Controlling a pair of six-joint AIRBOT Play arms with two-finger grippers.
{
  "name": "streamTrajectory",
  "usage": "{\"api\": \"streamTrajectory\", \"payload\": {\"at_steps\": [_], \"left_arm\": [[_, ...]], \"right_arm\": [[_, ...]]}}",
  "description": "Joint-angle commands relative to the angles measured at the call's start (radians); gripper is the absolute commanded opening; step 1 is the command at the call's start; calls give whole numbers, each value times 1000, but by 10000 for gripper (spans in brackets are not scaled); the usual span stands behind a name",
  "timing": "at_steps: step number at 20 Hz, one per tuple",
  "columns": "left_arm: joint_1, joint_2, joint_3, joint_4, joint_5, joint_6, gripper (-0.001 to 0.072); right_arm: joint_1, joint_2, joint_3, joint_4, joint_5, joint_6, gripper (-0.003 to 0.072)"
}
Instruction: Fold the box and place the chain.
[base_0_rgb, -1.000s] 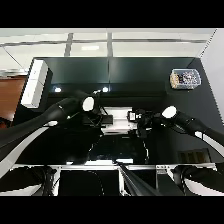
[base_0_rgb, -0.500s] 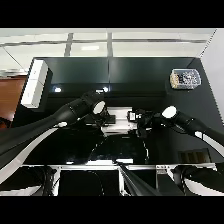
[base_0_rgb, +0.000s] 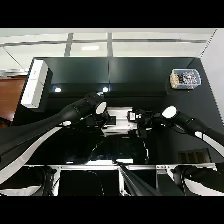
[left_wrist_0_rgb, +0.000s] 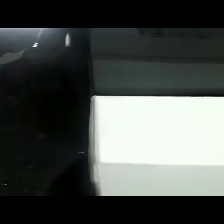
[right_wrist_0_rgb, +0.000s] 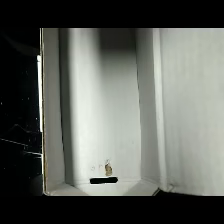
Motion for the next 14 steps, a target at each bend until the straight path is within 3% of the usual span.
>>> {"api": "streamTrajectory", "payload": {"at_steps": [1, 3, 4, 5, 6, 7, 9, 10, 11, 13, 14], "left_arm": [[0, -3, 0, -28, 31, -3, 23], [0, -3, 1, -32, 33, -3, 24], [0, -3, 1, -36, 33, -3, 69], [1, -3, 2, -38, 33, -3, 270], [1, -3, 3, -38, 33, -3, 423], [1, -3, 3, -37, 31, -3, 430], [1, -3, 2, -34, 30, -3, 404], [3, -3, 3, -32, 29, -3, 254], [3, -3, 3, -28, 30, -2, 57], [3, -3, 3, -26, 29, -2, 23], [3, -3, 3, -26, 20, -1, 23]], "right_arm": [[0, 1, 0, 0, 0, 0, 127], [0, 0, 0, 0, 0, 0, 127], [0, 1, 0, 0, 0, 0, 127], [0, 1, 0, 0, 0, 0, 127], [0, 1, 0, 0, 0, 0, 127], [0, 1, 0, 0, 0, 0, 127], [0, 1, 0, 0, 0, 0, 127], [0, 1, 0, 0, 0, 0, 127], [0, 1, 0, 0, 1, 0, 128], [0, 1, 0, 0, 1, 0, 129], [0, 1, 0, 0, 0, 24, 290]]}}
